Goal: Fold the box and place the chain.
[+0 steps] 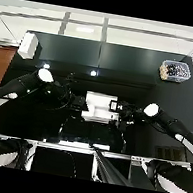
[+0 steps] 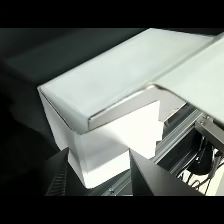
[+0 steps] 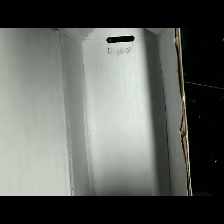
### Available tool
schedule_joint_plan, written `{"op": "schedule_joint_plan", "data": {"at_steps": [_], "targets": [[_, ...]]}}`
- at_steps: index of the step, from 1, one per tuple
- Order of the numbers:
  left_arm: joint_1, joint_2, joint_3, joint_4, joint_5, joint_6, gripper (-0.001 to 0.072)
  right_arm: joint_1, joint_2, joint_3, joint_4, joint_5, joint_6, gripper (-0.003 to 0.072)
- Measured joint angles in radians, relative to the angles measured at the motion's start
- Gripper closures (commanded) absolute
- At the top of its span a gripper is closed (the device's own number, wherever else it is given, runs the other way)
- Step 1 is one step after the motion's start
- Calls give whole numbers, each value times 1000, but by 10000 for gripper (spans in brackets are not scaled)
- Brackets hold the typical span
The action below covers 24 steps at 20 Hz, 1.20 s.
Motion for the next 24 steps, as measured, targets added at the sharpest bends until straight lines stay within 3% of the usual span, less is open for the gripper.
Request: {"op": "schedule_joint_plan", "data": {"at_steps": [10, 24], "targets": [[-26, 0, 4, 16, 21, -82, 304, 0, 0, 0, 0, 0, 0, 494], [-128, 0, 12, 188, 128, -299, 305, 0, 0, 0, 0, 0, 0, 494]]}}
